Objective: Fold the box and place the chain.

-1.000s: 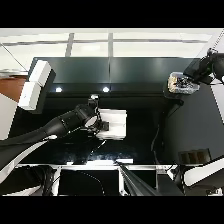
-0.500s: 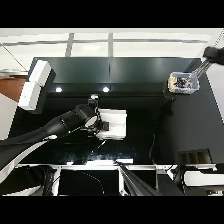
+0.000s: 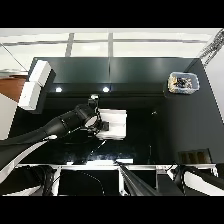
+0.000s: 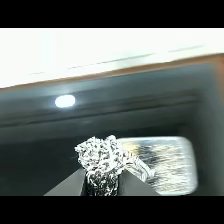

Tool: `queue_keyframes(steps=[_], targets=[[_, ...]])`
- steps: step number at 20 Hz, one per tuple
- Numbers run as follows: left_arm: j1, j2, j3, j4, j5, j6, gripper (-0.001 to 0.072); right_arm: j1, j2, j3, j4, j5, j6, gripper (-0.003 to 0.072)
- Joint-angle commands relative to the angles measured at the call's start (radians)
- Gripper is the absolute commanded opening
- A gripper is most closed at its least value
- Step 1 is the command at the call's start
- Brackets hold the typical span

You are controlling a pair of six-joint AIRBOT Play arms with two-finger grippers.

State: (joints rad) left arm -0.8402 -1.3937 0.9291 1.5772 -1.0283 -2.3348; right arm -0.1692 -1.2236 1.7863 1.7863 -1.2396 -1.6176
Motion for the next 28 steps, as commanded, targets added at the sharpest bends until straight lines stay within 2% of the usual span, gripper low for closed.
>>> queue_keyframes(steps=[1,3,6,11,14,18,28], targets=[[-0.001,0.0,0.0,0.0,0.014,0.0,0.0028,0.113,0.115,-0.056,0.099,-0.111,-0.041,0.0022],[0.0,0.0,0.0,0.0,0.014,0.0,0.0028,0.228,0.159,-0.118,0.1,-0.217,-0.056,0.0022],[0.0,0.0,0.0,0.004,0.02,0.0,0.0028,0.391,0.189,-0.221,0.123,-0.282,-0.107,0.0022],[0.0,0.0,0.0,0.01,0.026,0.001,0.0028,0.591,0.187,-0.343,0.22,-0.28,-0.167,0.0021],[0.0,0.0,0.0,0.01,0.026,0.001,0.0028,0.639,0.178,-0.378,0.28,-0.264,-0.167,0.0021],[0.0,0.0,0.0,0.008,0.026,0.0,0.0028,0.692,0.14,-0.424,0.332,-0.187,-0.167,0.0021],[0.0,0.0,0.0,0.008,0.026,0.0,0.0028,0.786,-0.01,-0.476,0.298,-0.13,-0.167,0.0022]])
